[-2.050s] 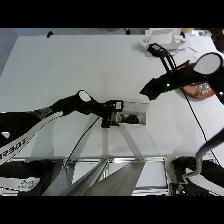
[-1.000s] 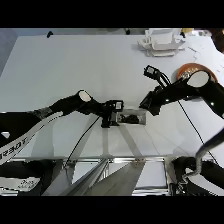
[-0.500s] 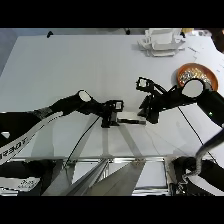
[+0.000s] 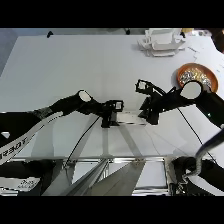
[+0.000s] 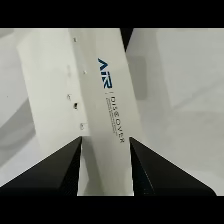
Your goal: Fold the box and place the chain.
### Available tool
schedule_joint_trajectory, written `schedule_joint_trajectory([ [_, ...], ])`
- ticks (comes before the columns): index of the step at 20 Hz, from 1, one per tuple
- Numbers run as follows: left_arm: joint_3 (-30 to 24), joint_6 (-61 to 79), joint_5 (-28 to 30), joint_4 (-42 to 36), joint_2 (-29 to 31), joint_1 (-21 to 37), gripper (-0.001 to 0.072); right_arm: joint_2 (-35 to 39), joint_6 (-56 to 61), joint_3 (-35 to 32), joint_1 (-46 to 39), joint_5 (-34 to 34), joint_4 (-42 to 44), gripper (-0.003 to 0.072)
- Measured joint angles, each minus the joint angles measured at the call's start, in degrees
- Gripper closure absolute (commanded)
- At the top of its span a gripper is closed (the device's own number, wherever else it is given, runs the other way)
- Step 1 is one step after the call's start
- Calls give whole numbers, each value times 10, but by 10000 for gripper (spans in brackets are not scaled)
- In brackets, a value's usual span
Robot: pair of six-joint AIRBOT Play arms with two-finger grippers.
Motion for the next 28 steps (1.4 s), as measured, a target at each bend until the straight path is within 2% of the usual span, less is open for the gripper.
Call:
schedule_joint_trajectory([
  [5,0,0,0,0,0,0,577,0,0,-9,22,12,-3,346],
  [11,0,0,0,0,0,0,577,0,3,-10,31,-20,-35,357],
  [12,0,0,0,0,0,0,577,0,5,-10,31,-24,-38,393],
  [13,0,0,0,0,0,0,577,0,5,-10,32,-27,-40,398],
  [16,0,-2,0,-1,0,0,577,0,5,-10,32,-31,-44,513],
  [20,0,-2,0,-1,0,0,577,0,6,-11,32,-34,-47,543],
  [21,0,-2,0,-1,0,0,577,0,6,-11,32,-35,-47,573],
  [26,0,-1,0,-1,0,0,577,1,6,-23,32,-43,-46,565],
  [28,0,-1,0,-1,0,0,577,1,6,-28,32,-46,-45,468],
])
